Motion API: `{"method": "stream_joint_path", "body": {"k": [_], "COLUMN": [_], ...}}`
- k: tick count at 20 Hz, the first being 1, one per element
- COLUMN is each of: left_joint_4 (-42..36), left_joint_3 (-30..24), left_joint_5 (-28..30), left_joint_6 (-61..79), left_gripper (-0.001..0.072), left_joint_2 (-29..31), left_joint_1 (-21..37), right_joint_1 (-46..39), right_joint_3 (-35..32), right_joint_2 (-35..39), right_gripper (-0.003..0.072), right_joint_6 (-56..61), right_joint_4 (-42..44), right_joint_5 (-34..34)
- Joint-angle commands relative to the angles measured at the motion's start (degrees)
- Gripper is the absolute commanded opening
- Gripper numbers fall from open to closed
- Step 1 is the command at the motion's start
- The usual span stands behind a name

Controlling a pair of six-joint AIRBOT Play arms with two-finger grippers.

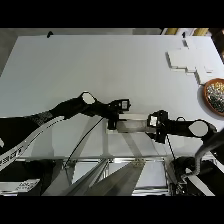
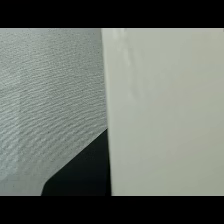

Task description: Fold the box and place the chain.

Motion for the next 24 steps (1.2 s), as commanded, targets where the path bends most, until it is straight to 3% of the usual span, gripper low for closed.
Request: {"method": "stream_joint_path", "body": {"k": [1,7,15,20,24], "left_joint_4": [0.0,0.0,0.0,0.0,0.0], "left_joint_3": [0.0,0.0,0.0,0.0,0.0], "left_joint_5": [0.0,0.0,0.0,0.0,0.0], "left_joint_6": [0.0,0.0,0.0,0.0,0.0], "left_gripper": [0.0010,0.0010,0.0010,0.0010,0.0010], "left_joint_2": [0.0,0.0,0.0,0.0,0.0], "left_joint_1": [0.0,0.0,0.0,0.0,0.0], "right_joint_1": [-1.3,-6.5,-12.1,-12.2,-12.2], "right_joint_3": [0.0,0.0,0.0,0.7,2.1], "right_joint_2": [-1.4,-5.5,-14.3,-18.1,-20.2], "right_gripper": [0.0689,0.0658,0.0658,0.0659,0.0659], "right_joint_6": [-6.6,-22.7,-23.3,-27.8,-27.8], "right_joint_4": [3.5,13.3,13.3,20.3,20.3], "right_joint_5": [0.4,5.7,5.9,7.3,7.2]}}
